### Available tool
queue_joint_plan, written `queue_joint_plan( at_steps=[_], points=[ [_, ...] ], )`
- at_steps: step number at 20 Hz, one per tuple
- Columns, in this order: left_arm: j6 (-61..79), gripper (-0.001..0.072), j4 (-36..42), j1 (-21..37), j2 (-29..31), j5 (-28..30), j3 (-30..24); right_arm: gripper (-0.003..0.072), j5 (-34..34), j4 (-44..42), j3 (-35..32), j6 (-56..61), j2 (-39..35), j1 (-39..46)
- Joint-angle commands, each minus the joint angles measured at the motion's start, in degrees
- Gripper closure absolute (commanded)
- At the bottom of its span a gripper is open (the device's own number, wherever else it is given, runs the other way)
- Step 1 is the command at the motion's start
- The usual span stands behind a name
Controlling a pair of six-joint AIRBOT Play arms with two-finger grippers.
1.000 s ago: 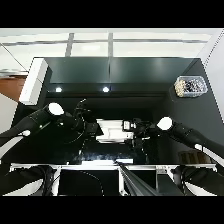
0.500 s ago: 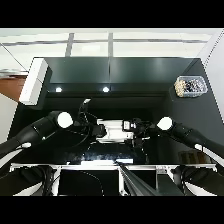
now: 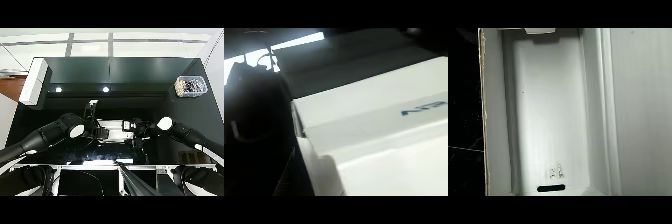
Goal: Fold the box and place the chain.
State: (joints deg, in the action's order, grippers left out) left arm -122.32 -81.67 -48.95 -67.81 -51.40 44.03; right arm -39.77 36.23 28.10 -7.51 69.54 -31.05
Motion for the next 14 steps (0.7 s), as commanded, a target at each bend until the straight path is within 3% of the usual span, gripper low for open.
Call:
queue_joint_plan(
  at_steps=[1, 7, 8, 9, 14],
  points=[
    [-2.7, 0.0287, -2.9, -0.8, -3.5, -6.0, 3.7, 0.0212, 0.0, 0.0, 0.0, 0.0, 0.0, 0.0],
    [-9.8, 0.0324, -3.0, -1.5, -8.5, -7.0, 7.2, 0.0212, 0.0, 0.0, 0.0, 0.0, 0.0, 0.0],
    [-9.9, 0.0387, -3.0, -1.5, -8.5, -7.1, 7.2, 0.0212, 0.0, 0.0, 0.0, 0.0, 0.0, 0.0],
    [-9.6, 0.0514, -3.4, -1.5, -8.5, -7.5, 7.2, 0.0212, 0.0, 0.0, 0.0, 0.0, 0.0, 0.0],
    [-11.3, 0.0528, -3.3, -1.6, -9.2, -7.3, 7.3, 0.0212, 0.0, 0.0, 0.0, 0.0, 0.0, 0.0]
  ],
)
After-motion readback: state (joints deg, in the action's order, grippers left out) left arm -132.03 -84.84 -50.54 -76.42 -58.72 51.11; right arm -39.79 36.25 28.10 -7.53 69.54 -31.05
